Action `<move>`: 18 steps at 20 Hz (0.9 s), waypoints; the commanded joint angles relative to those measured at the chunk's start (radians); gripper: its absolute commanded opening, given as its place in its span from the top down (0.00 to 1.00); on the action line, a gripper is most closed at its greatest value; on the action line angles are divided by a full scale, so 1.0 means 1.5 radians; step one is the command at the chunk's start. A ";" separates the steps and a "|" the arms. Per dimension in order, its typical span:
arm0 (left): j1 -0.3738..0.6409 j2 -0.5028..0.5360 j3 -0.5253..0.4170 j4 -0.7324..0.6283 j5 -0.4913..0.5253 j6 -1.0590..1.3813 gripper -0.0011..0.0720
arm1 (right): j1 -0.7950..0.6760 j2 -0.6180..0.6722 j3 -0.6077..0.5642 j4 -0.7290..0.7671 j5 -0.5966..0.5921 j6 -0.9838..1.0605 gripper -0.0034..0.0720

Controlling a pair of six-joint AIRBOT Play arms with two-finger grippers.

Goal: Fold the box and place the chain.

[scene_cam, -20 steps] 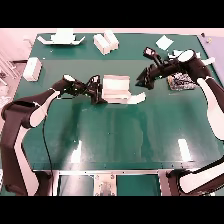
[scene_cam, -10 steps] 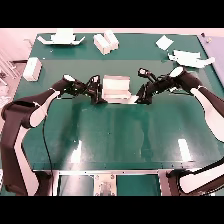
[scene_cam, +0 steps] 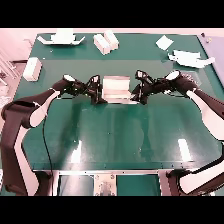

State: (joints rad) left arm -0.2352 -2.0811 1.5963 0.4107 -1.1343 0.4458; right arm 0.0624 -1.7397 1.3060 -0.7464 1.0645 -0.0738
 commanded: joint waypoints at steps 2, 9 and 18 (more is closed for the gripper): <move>0.001 0.000 0.000 0.000 0.000 0.000 0.45 | 0.005 -0.005 -0.001 0.026 -0.006 -0.029 0.49; 0.001 0.000 0.000 0.000 0.000 0.000 0.45 | 0.044 -0.005 -0.001 0.027 0.001 -0.029 0.67; 0.001 0.000 0.000 0.000 -0.001 0.000 0.45 | 0.052 -0.007 -0.001 0.091 -0.046 -0.087 0.68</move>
